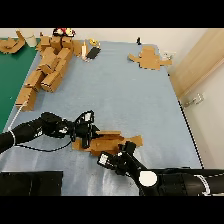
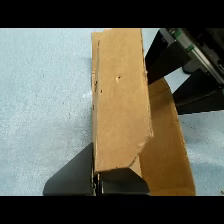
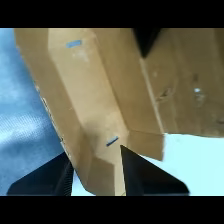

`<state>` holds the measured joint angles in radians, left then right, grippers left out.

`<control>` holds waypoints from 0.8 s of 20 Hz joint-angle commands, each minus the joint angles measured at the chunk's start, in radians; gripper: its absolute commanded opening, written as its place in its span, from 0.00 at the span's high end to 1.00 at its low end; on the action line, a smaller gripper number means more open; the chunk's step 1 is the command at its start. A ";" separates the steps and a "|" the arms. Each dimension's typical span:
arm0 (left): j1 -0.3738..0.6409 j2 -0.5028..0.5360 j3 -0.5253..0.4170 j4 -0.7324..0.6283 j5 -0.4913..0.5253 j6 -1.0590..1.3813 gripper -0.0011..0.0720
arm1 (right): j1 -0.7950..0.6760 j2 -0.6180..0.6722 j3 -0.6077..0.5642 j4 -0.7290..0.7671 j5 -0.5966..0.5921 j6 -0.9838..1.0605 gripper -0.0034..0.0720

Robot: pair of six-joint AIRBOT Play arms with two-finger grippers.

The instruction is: Fold the box.

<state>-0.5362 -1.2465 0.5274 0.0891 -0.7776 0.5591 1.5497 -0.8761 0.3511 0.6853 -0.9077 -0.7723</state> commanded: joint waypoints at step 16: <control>0.000 0.000 0.001 0.000 0.000 0.000 0.97 | -0.493 0.246 -0.056 0.308 0.354 -0.729 0.01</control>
<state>-0.5362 -1.2465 0.5274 0.0887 -0.7769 0.5591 1.1648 -0.6567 0.3016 0.8761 -0.6544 -1.2774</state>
